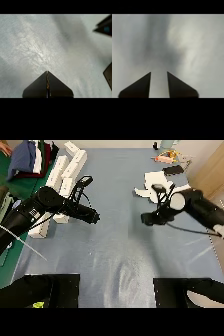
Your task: Fold the box.
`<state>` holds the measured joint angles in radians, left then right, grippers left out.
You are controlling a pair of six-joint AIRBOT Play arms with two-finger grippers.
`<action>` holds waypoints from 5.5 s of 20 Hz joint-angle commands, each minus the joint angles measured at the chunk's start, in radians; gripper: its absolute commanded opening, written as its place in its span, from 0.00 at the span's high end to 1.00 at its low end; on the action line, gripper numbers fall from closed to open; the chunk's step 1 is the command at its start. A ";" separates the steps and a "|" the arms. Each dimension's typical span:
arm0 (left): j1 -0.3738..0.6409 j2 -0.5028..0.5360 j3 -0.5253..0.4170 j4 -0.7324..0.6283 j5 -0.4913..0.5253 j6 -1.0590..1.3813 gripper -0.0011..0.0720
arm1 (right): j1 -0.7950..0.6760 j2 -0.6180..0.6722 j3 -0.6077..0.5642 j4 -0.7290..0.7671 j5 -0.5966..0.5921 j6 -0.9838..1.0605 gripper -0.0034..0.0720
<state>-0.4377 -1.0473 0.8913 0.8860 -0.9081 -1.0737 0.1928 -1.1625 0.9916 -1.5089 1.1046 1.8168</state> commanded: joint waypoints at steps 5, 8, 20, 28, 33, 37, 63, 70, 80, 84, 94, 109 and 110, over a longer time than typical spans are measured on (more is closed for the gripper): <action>0.001 -0.001 0.001 0.000 0.000 0.000 0.97 | -0.556 -0.495 0.667 -0.016 -0.006 -0.208 0.34; 0.001 -0.001 0.001 0.000 0.000 0.000 0.97 | -0.700 -0.680 0.845 0.151 -0.046 -0.234 0.34; 0.001 -0.001 0.001 0.000 0.000 0.000 0.97 | -0.845 -0.974 1.012 0.654 -0.226 -0.485 0.34; 0.001 -0.001 0.001 0.000 0.000 0.000 0.97 | -0.845 -0.989 1.012 0.645 -0.237 -0.536 0.38; 0.001 -0.001 0.001 0.000 0.000 0.000 0.97 | -0.846 -0.991 1.012 0.642 -0.162 -0.543 0.38; 0.001 -0.001 0.001 0.000 0.000 0.000 0.97 | -0.847 -0.991 1.012 0.642 -0.103 -0.556 0.46; 0.001 -0.001 0.001 0.000 0.000 0.000 0.97 | -0.659 -0.353 0.191 0.888 0.169 -0.703 0.96; 0.001 -0.001 0.001 0.000 0.000 0.000 0.97 | -0.486 0.183 -0.422 0.894 -0.080 -0.675 0.96; 0.001 -0.001 0.001 -0.001 0.002 0.000 0.97 | -0.399 0.411 -0.622 0.650 -0.107 -0.408 0.52; 0.001 -0.001 0.001 -0.004 0.010 0.000 0.97 | -0.399 0.298 -0.508 0.554 -0.038 -0.413 0.52; 0.001 -0.001 0.001 -0.048 0.011 0.000 0.97 | -0.396 -0.070 -0.343 0.683 0.154 -0.668 0.59; 0.227 0.000 -0.013 -0.031 -0.228 -0.128 0.24 | -0.080 0.341 -0.624 0.742 -0.195 -0.694 0.95; 0.250 0.000 -0.027 -0.016 -0.226 -0.128 0.24 | -0.079 0.380 -0.643 0.724 -0.225 -0.669 0.95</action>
<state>-0.2501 -1.0473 0.8810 0.8452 -1.0733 -1.1927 0.0723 -0.9165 0.4290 -0.7521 1.0275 1.1027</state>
